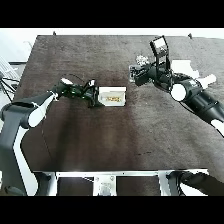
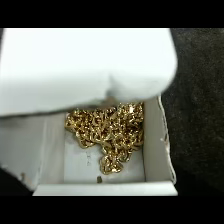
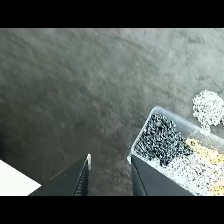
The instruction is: Fold the box and place the chain.
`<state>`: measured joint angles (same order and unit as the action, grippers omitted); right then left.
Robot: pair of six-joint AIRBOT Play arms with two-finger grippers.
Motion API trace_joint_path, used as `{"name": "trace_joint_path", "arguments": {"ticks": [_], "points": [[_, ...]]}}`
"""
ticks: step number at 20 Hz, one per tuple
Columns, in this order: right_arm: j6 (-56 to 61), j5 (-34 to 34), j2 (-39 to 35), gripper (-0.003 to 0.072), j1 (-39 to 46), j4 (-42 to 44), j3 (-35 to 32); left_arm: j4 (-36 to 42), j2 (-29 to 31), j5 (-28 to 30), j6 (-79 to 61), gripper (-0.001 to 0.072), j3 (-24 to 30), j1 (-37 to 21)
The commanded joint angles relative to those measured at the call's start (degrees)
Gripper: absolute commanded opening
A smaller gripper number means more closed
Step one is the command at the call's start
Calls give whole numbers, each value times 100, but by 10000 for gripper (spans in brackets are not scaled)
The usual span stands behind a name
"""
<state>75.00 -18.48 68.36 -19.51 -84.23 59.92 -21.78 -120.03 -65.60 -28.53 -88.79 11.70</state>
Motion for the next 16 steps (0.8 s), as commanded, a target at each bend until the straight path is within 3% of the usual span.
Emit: {"name": "trace_joint_path", "arguments": {"ticks": [1, 6, 9, 16], "points": [[-1652, -721, 570, 308, 229, 1152, 481, -2, 2, 2, 0, 531, -4, -2], [-4240, -2262, 1869, 291, 516, 3576, 1552, -2, 2, 2, 0, 532, -4, -2], [-4988, -3294, 2441, 291, 824, 4826, 2094, -2, 2, 4, 0, 531, -4, -2], [-5110, -4618, 3427, 291, 922, 5117, 2946, -2, 2, 4, 0, 532, -4, -2]]}}
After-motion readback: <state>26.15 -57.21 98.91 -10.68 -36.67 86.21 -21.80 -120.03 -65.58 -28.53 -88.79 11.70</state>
